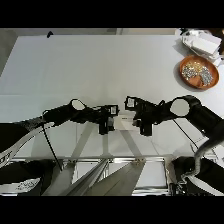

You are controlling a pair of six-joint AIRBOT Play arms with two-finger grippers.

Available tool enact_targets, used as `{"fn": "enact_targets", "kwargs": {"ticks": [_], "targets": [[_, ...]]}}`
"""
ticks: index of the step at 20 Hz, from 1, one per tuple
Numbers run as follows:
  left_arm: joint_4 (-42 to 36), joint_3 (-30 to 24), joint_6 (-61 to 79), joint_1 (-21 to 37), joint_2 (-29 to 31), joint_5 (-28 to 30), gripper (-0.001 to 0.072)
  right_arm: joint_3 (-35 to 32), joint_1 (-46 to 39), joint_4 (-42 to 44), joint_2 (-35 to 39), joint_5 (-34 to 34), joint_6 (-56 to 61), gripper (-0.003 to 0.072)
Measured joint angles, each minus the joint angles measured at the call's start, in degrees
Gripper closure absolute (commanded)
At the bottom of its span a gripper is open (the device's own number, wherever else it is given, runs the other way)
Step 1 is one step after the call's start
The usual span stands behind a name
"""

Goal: Fold the box and place the chain.

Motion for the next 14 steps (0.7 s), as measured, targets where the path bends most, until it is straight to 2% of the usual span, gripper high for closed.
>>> {"fn": "enact_targets", "kwargs": {"ticks": [14], "targets": [[-0.02, 0.00, -0.04, 0.00, 0.00, 0.02, 0.0233, -1.86, 0.90, -1.25, 0.07, -3.43, 3.74, 0.0561]]}}
